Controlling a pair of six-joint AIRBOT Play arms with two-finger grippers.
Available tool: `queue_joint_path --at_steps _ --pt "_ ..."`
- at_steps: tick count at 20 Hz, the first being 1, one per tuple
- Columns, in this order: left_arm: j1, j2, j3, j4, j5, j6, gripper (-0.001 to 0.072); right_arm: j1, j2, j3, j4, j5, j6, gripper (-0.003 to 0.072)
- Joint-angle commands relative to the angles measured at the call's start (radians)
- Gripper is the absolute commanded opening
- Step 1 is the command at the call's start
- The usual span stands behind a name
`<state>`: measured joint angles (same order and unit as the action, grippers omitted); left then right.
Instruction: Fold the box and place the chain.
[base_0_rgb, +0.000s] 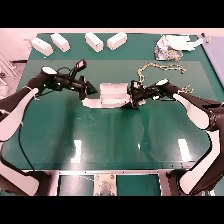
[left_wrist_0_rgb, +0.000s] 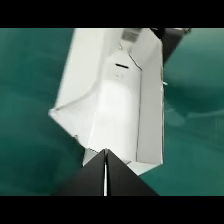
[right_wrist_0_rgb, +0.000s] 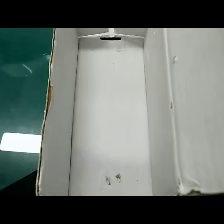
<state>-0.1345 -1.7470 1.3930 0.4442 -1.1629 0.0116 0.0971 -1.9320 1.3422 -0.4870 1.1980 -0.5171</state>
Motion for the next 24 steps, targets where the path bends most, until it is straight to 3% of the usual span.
queue_joint_path --at_steps 1,5,8,15,21,24 --pt "0.005 0.072 0.001 0.101 0.106 -0.356 0.0015 0.0 0.001 0.0 0.0 0.0 0.001 0.0586" --pt "0.005 0.14 0.001 0.303 0.176 -0.714 0.0016 0.0 0.001 0.0 0.0 0.0 0.001 0.0586" --pt "0.013 0.163 0.0 0.472 0.153 -0.938 0.0016 0.0 0.001 0.0 0.0 0.0 0.0 0.0585" --pt "0.169 0.154 -0.003 0.33 -0.052 -0.981 0.0016 0.0 0.001 0.0 0.0 0.0 0.001 0.0586" --pt "0.187 0.121 -0.198 0.214 -0.047 -0.958 0.0016 0.0 0.001 0.0 0.0 0.0 0.0 0.0586" --pt "0.183 0.084 -0.225 0.158 -0.029 -0.927 0.0016 0.0 0.001 0.0 0.0 0.0 0.0 0.0586"
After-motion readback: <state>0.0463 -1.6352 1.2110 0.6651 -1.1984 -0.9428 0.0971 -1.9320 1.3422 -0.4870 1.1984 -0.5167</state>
